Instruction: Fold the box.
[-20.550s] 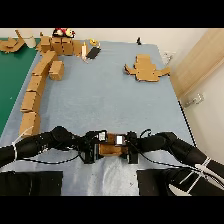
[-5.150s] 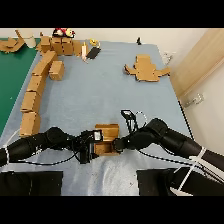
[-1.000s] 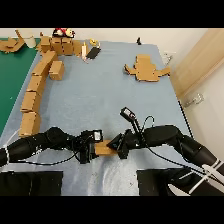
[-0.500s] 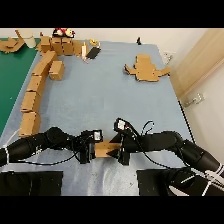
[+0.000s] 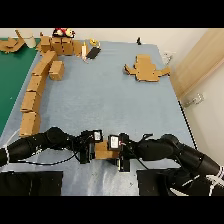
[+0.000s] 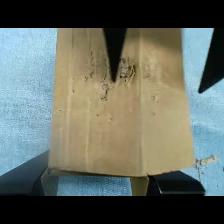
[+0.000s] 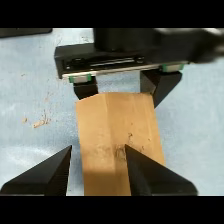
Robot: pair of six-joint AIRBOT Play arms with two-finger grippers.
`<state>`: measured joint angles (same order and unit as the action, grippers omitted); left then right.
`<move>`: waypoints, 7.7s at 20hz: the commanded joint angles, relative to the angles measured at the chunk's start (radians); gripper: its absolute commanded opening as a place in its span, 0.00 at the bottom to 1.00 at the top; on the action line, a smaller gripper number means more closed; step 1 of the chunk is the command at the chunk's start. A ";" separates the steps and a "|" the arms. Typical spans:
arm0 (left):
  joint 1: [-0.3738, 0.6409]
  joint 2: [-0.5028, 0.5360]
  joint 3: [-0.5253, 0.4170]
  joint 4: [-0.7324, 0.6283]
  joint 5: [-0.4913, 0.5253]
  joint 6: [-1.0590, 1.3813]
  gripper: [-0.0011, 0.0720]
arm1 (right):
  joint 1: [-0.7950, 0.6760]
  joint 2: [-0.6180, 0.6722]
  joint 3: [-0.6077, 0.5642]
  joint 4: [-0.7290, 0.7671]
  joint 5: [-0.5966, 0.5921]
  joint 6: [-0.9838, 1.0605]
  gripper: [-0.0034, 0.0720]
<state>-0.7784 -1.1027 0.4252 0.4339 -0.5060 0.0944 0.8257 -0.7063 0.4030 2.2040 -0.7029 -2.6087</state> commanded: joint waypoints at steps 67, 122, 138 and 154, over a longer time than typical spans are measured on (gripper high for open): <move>0.001 0.000 0.000 0.000 0.001 0.000 0.65 | 0.211 0.023 -0.022 -0.524 0.276 0.095 0.29; 0.001 0.000 0.000 0.000 0.000 0.000 0.65 | 0.236 0.062 -0.249 -0.004 0.647 1.704 0.05; 0.001 0.000 0.000 0.000 0.001 0.000 0.65 | 0.242 0.006 -0.248 -0.008 0.642 1.703 0.05; 0.001 0.000 0.000 0.000 0.000 0.000 0.65 | -0.339 0.257 -0.021 -0.620 -0.201 1.693 0.05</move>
<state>-0.7784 -1.1027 0.4252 0.4339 -0.5056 0.0944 0.6464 -0.4408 0.2802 1.7851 -0.5892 -0.9062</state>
